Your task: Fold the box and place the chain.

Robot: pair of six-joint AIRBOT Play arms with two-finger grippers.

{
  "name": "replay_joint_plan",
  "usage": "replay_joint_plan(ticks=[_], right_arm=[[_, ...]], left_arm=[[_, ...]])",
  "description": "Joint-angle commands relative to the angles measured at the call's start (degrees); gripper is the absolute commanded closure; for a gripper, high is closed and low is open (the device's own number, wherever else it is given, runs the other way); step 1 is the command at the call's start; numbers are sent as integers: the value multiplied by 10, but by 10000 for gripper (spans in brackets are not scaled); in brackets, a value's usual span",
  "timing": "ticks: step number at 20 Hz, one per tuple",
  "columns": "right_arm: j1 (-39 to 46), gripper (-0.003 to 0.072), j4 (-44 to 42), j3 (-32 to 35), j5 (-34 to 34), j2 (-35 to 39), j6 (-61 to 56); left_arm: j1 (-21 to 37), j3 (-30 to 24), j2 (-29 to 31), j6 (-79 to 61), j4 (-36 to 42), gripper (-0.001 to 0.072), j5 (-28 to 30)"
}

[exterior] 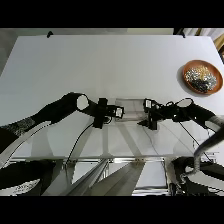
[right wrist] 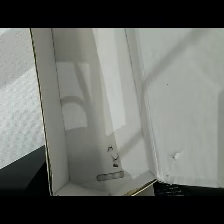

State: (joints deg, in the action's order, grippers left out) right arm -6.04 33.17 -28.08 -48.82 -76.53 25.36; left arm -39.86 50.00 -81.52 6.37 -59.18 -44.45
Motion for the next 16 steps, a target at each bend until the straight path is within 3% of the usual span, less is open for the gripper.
replay_joint_plan(ticks=[1,7,9,12,16], right_arm=[[0,284,0,0,0,0,0],[0,284,0,0,0,0,0],[0,284,0,0,0,0,0],[0,284,0,0,0,0,0],[0,284,0,0,0,0,0]], left_arm=[[-2,0,-2,-3,2,499,-3],[31,0,2,18,-28,499,-61],[38,0,3,17,-15,493,-33],[32,0,0,-24,26,373,32],[19,0,-2,-49,33,373,33]])
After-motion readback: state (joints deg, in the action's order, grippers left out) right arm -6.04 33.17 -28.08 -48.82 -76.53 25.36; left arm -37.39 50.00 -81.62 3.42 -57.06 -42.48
